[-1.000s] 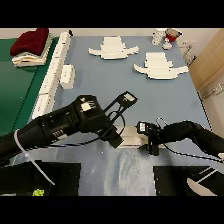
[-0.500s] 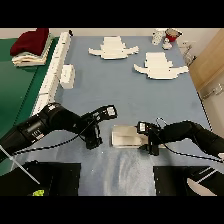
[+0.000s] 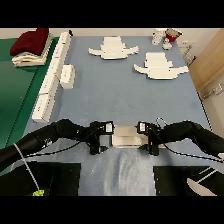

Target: Fold the box.

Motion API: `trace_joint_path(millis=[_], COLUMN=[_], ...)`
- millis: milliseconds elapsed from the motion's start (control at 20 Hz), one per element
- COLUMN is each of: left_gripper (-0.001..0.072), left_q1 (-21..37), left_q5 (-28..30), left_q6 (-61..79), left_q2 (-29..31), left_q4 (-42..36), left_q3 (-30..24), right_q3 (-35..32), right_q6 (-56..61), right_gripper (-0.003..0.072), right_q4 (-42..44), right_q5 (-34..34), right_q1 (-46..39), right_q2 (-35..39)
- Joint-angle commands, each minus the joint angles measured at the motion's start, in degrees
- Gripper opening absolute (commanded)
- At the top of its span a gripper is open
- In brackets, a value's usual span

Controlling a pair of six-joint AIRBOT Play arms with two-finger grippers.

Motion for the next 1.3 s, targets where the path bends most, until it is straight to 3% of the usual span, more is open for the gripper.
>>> trace_joint_path(millis=[0,300,1250], left_gripper=[0.0689,0.0689,0.0688], left_q1=[0.09,0.09,-3.10], left_q5=[3.52,3.52,7.02], left_q6=[12.59,24.20,22.16], left_q2=[-4.00,-6.91,-11.50], left_q4=[-10.49,-23.23,-22.29], left_q3=[-1.51,-1.49,-0.07], right_q3=[0.04,0.04,0.04], right_q6=[0.00,0.00,0.00], right_gripper=[0.0464,0.0464,0.0464], right_q4=[0.02,0.02,0.02], right_q5=[0.00,0.02,0.02], right_q1=[0.02,0.02,0.02], right_q2=[0.04,0.04,0.04])
